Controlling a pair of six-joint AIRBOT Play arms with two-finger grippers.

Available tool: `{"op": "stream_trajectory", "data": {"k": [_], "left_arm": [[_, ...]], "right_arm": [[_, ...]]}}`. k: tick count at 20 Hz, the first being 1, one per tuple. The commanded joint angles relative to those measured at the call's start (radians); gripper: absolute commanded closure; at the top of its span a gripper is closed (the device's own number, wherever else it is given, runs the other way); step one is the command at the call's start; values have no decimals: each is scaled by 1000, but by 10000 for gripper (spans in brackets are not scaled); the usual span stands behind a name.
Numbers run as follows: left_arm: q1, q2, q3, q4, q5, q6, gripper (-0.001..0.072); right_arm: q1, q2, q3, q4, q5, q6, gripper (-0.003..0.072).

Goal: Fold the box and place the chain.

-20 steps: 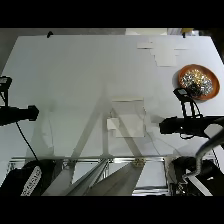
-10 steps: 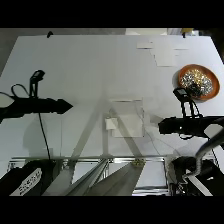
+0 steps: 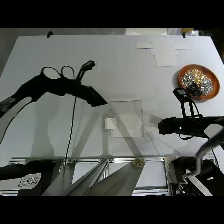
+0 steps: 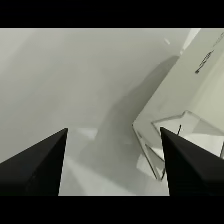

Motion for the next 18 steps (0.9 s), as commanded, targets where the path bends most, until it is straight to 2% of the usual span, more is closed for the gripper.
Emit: {"op": "stream_trajectory", "data": {"k": [1,10,11,13,15,16,17,18], "left_arm": [[-44,-105,48,-84,0,132,68],[-87,-181,48,-233,-56,339,89],[-87,-181,48,-252,-74,362,142],[-87,-181,48,-228,-107,367,158],[-87,-181,48,-158,-124,348,305],[-87,-181,48,-141,-125,346,336],[-87,-181,48,-140,-123,344,413],[-87,-181,48,-140,-115,345,521]], "right_arm": [[1,1,-1,21,2,0,667],[1,1,-1,53,2,0,667],[1,1,-1,52,2,0,667],[1,1,-1,52,2,0,667],[1,1,-1,52,1,0,667],[1,1,-1,52,0,0,667],[1,1,-1,52,0,0,667],[1,1,-1,52,0,0,667]]}}
